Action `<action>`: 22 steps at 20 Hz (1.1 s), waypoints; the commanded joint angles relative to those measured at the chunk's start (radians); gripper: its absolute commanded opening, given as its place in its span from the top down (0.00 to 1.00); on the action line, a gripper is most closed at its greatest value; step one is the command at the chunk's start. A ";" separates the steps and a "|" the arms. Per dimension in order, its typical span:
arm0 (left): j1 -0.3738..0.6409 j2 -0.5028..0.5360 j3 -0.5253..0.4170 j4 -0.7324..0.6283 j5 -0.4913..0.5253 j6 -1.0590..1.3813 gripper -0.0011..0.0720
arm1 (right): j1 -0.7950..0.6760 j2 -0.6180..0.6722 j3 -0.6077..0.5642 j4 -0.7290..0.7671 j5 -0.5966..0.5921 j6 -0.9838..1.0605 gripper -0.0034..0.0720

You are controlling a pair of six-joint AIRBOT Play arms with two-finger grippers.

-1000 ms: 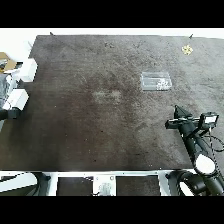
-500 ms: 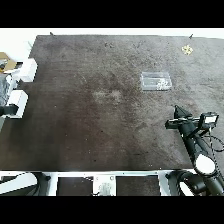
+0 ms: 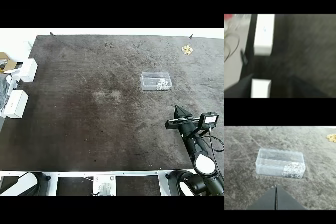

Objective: Fold the box and place the chain.

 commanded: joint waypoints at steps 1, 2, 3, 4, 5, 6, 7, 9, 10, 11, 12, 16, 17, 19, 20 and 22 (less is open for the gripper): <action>-0.005 0.046 0.092 -0.241 -0.149 0.063 0.82 | 0.000 0.001 -0.001 0.000 0.000 0.000 0.95; -0.020 0.056 0.098 -0.259 -0.145 0.077 0.95 | 0.000 0.001 -0.001 0.000 -0.001 0.000 0.95; -0.039 0.071 0.098 -0.267 -0.137 0.083 0.97 | 0.000 0.001 -0.001 0.000 0.000 0.000 0.95; -0.069 0.090 0.097 -0.271 -0.129 0.083 0.98 | 0.000 0.001 -0.001 0.000 -0.002 0.000 0.95; -0.104 0.110 0.095 -0.270 -0.107 0.083 0.98 | 0.000 0.001 -0.001 0.000 -0.004 0.000 0.95; -0.147 0.142 0.089 -0.267 -0.072 0.083 0.98 | 0.000 0.001 -0.001 0.000 -0.007 0.000 0.95; -0.188 0.175 0.077 -0.265 -0.021 0.084 0.98 | 0.000 0.001 -0.001 0.000 -0.008 0.000 0.95; -0.279 0.262 0.027 -0.240 0.108 0.091 0.98 | 0.000 0.001 -0.001 0.000 -0.007 0.000 0.95; -0.327 0.314 -0.011 -0.217 0.174 0.091 0.98 | 0.000 0.001 -0.001 0.000 -0.007 0.000 0.95; -0.374 0.364 -0.058 -0.200 0.238 0.092 0.98 | 0.000 0.001 -0.001 0.000 -0.007 0.000 0.95; -0.430 0.426 -0.117 -0.168 0.315 0.097 0.98 | 0.000 0.001 -0.001 0.000 -0.007 0.000 0.95; -0.622 0.700 -0.406 -0.141 0.636 0.108 0.98 | 0.000 0.001 -0.001 0.000 -0.007 0.000 0.95; -0.655 0.775 -0.481 -0.142 0.692 0.094 0.98 | 0.000 0.001 -0.001 0.000 -0.007 0.000 0.95; -0.700 0.932 -0.638 -0.141 0.744 0.063 0.98 | 0.000 0.001 -0.001 0.000 -0.007 0.000 0.95; -0.705 1.002 -0.713 -0.141 0.742 0.063 0.98 | 0.000 0.001 -0.001 0.000 -0.007 0.000 0.95; -0.705 1.099 -0.827 -0.140 0.753 0.064 0.98 | 0.000 0.001 -0.001 0.000 -0.008 0.000 0.95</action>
